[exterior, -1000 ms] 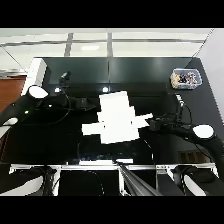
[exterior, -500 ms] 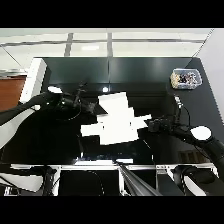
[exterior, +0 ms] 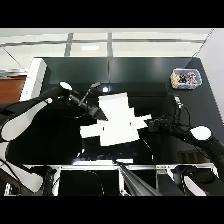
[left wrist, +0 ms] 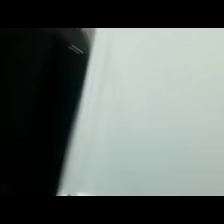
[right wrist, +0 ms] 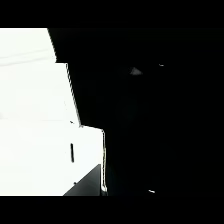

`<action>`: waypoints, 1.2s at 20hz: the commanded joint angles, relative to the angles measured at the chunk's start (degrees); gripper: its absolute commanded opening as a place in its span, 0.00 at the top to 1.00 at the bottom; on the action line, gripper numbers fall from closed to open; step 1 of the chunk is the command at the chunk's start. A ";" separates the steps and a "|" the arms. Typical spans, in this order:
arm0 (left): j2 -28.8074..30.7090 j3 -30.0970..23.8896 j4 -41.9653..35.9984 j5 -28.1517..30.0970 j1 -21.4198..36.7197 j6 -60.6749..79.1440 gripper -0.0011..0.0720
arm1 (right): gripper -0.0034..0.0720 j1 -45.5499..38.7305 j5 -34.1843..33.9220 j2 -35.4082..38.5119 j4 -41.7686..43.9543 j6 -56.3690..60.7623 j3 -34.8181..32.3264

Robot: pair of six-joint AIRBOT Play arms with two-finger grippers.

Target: Fold the box and place the chain.

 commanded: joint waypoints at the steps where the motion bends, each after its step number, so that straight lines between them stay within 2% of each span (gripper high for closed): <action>1: -2.03 2.38 2.36 -0.76 -1.53 0.39 0.72 | 0.94 0.07 0.61 0.07 -0.57 0.00 -0.02; 2: -2.10 2.54 2.38 -0.74 -1.62 0.83 0.82 | 0.94 0.07 0.83 0.07 -0.59 0.00 -0.02; 3: -2.10 2.62 2.34 -0.92 -1.53 1.51 0.87 | 0.94 0.07 0.96 0.07 -0.85 0.00 -0.02; 4: -2.10 2.69 2.34 -0.90 -1.36 1.64 0.95 | 0.88 0.07 0.94 0.07 -1.57 0.00 -0.02; 5: -2.08 2.71 2.34 -0.92 -1.16 1.62 0.95 | 0.52 0.04 0.90 0.07 -2.56 0.00 0.04; 6: -2.08 2.71 2.36 -0.92 -0.98 1.57 0.95 | 0.09 0.04 1.38 0.07 -4.20 -0.02 0.50; 7: -1.95 2.71 2.47 -0.90 -0.96 1.36 0.96 | 0.04 0.04 2.86 0.09 -7.98 -0.02 1.90; 11: 1.99 1.51 5.01 0.44 -1.70 -1.20 0.96 | 0.04 -0.66 14.14 0.11 -30.88 -0.04 13.53; 13: 7.58 -3.21 3.10 5.20 -2.99 2.27 0.96 | 0.04 -0.61 18.45 0.11 -39.01 -0.13 18.47; 16: 18.05 -13.88 -0.20 20.85 -5.40 10.91 0.96 | 0.04 -0.59 20.06 0.09 -40.85 -2.45 19.98; 17: 19.78 -15.52 2.36 22.91 -6.34 15.04 0.96 | 0.04 -0.59 20.48 0.09 -40.89 -3.15 19.96; 19: 20.26 -15.67 10.99 22.84 -8.52 27.74 0.96 | 0.04 -0.59 20.92 0.07 -40.70 -3.32 19.96; 22: 20.15 -16.17 10.34 24.39 -11.47 34.71 0.96 | 0.04 -0.59 24.39 0.07 -38.82 -10.56 19.23; 24: 20.11 -16.63 9.22 27.82 -12.31 35.30 0.96 | 0.04 -0.59 25.66 0.04 -35.58 -16.90 17.84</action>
